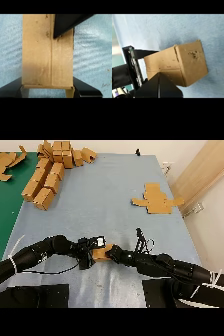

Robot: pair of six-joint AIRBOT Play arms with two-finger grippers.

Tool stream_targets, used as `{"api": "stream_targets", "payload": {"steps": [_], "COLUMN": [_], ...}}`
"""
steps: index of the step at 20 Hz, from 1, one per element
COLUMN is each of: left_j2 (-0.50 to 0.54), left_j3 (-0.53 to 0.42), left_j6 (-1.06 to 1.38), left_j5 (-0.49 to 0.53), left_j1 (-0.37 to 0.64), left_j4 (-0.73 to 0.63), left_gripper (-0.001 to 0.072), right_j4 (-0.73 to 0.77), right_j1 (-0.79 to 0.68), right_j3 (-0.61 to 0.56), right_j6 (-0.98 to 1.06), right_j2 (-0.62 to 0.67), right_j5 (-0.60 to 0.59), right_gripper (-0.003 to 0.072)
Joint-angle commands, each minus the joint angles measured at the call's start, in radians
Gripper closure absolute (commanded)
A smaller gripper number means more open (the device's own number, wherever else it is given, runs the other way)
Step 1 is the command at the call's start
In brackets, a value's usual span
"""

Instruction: Fold the box.

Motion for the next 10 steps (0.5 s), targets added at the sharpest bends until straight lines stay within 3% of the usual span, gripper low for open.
{"api": "stream_targets", "payload": {"steps": [1, 10], "left_j2": [-0.001, -0.001], "left_j3": [0.0, 0.0], "left_j6": [0.0, 0.0], "left_j5": [-0.001, 0.0], "left_j1": [0.0, 0.0], "left_j4": [0.0, 0.0], "left_gripper": [0.0179, 0.0179], "right_j4": [-0.026, -0.035], "right_j1": [0.0, 0.012], "right_j3": [-0.001, 0.043], "right_j6": [0.0, 0.0], "right_j2": [-0.005, 0.029], "right_j5": [-0.028, 0.009], "right_gripper": [0.0684, 0.0684]}}
